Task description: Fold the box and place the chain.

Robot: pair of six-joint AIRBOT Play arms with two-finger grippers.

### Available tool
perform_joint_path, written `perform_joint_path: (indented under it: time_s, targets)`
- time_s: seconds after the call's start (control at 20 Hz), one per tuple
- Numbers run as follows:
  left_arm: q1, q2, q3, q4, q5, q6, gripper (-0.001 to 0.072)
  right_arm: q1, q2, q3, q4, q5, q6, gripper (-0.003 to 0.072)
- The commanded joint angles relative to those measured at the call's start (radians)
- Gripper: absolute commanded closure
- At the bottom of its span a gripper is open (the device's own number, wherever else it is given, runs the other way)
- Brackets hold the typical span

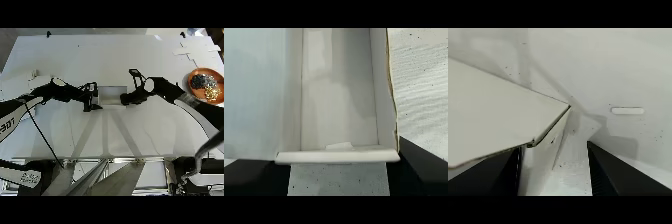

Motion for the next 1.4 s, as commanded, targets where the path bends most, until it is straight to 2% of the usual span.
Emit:
perform_joint_path:
  time_s: [0.0,0.2,0.7,1.0,1.05,1.1,1.15,1.35]
  targets:
    - [0.000,0.001,0.000,0.001,0.000,0.002,0.0493,0.049,0.002,0.029,-0.157,0.000,0.210,0.0289]
    - [0.000,0.001,0.000,0.001,0.000,0.002,0.0493,0.097,0.002,0.071,-0.259,0.015,0.338,0.0296]
    - [0.000,0.001,0.000,0.001,0.000,0.002,0.0493,0.167,-0.050,0.124,-0.406,0.124,0.472,0.0312]
    - [0.000,0.001,0.000,0.001,0.000,0.002,0.0493,0.181,-0.078,0.129,-0.420,0.116,0.557,0.0334]
    - [0.000,0.001,0.000,0.001,0.000,0.002,0.0493,0.181,-0.079,0.130,-0.420,0.115,0.566,0.0393]
    - [0.000,0.001,0.000,0.001,0.000,0.002,0.0493,0.181,-0.079,0.130,-0.419,0.110,0.566,0.0487]
    - [0.000,0.001,0.000,0.001,0.000,0.002,0.0493,0.181,-0.079,0.130,-0.418,0.099,0.564,0.0679]
    - [0.000,0.001,0.000,0.001,0.000,0.002,0.0493,0.181,-0.079,0.130,-0.415,0.071,0.565,0.0672]
